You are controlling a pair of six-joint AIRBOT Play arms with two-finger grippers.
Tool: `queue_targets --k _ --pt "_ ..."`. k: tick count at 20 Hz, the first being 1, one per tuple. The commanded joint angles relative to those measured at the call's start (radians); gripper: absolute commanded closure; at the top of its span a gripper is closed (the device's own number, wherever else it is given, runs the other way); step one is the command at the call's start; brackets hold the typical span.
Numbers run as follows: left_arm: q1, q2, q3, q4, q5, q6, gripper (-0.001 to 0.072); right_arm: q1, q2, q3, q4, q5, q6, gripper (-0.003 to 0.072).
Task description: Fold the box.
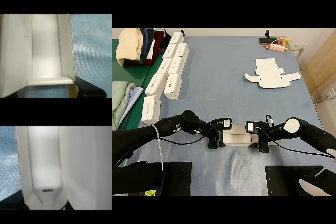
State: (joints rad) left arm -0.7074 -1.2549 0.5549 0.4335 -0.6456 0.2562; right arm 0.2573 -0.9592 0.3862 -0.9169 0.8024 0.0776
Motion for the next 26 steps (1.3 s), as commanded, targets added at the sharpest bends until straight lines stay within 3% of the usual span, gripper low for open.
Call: queue_targets --k 1,12,13,14,15,26 --pt "-0.01 0.001 0.001 0.008 0.037 -0.029 0.0008 0.0 0.001 0.001 0.0 0.0 0.0 0.0181" --pt "-0.011 0.001 0.001 0.036 0.011 -0.064 0.001 0.0 0.001 0.001 0.0 0.0 0.0 0.0181" --pt "-0.011 0.001 0.001 0.036 0.014 -0.066 0.005 0.0 0.001 0.001 0.0 0.0 0.0 0.0181" --pt "-0.013 0.001 0.001 0.037 0.017 -0.068 0.0171 0.0 0.001 0.001 0.0 0.0 0.0 0.0181" --pt "-0.016 0.001 0.001 0.038 0.019 -0.068 0.0185 0.0 0.0 0.001 0.0 0.0 0.0 0.0181" --pt "-0.016 0.001 0.001 0.037 0.008 -0.071 0.0184 0.0 0.001 0.001 0.0 0.0 0.0 0.0181"
